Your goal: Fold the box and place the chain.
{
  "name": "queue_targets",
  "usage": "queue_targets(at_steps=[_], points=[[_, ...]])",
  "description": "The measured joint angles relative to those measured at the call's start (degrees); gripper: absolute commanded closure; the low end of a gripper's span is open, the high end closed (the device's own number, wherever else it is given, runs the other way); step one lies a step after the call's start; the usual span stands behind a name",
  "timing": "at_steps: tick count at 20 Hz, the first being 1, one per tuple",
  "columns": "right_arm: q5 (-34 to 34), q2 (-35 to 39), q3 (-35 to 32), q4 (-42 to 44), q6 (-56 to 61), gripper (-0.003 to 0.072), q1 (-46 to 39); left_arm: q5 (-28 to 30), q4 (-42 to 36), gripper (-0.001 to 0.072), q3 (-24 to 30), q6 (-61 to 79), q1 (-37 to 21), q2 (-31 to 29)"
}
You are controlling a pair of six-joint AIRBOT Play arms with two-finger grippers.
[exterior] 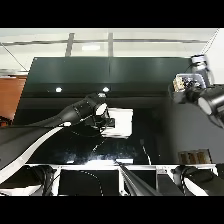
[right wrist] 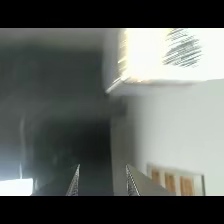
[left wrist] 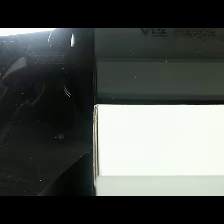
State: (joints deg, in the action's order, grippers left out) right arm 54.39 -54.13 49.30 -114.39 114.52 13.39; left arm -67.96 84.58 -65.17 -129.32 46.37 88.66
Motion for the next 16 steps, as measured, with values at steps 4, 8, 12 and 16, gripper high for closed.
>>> queue_targets(at_steps=[4, 8, 12, 16], points=[[-9.81, -10.03, 4.2, 6.51, 4.44, 0.0013, -15.8, 0.11, -0.02, 0.0679, 0.0, 0.02, 0.0, 0.0], [-7.74, -23.98, 18.05, 27.17, -7.28, 0.0014, -23.61, 0.26, 0.0, 0.0679, 0.0, 0.04, 0.0, 0.0], [2.32, -36.52, 33.44, 37.4, -0.11, 0.0015, -27.23, 0.24, 0.0, 0.068, 0.0, 0.09, 0.0, 0.0], [7.41, -43.12, 41.4, 41.72, 6.62, 0.0015, -28.46, 0.22, 0.0, 0.068, 0.0, 0.09, 0.0, 0.0]])
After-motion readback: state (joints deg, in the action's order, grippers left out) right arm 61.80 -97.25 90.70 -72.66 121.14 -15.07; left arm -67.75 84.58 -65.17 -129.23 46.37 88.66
